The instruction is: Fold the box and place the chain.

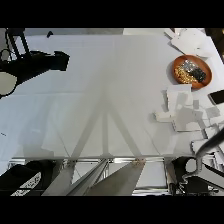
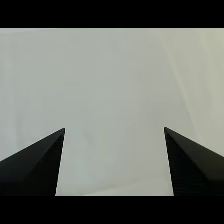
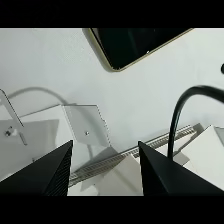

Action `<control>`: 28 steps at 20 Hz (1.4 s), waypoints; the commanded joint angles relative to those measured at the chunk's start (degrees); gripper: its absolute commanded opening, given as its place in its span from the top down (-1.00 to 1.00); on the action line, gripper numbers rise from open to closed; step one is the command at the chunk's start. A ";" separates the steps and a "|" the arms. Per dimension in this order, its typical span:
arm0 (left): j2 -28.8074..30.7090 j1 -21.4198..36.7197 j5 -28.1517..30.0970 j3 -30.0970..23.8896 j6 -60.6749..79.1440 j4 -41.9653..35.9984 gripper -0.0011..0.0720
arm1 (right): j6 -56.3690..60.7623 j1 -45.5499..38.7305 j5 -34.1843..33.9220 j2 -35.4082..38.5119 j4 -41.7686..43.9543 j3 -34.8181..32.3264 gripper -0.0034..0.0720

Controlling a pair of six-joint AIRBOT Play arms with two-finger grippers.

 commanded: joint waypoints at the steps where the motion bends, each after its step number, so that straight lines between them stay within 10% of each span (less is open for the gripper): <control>1: -0.04 -0.02 0.00 0.02 0.00 0.02 -0.94 | -4.87 -3.43 2.82 -6.51 1.20 0.04 -0.30; 17: -0.04 -0.02 0.00 0.02 0.02 0.02 -0.94 | -11.85 -3.43 6.36 -17.99 0.85 0.04 -0.13; 28: -0.04 -0.02 0.00 0.02 0.00 0.02 -0.94 | -20.90 -3.41 13.64 -17.77 13.42 0.15 0.89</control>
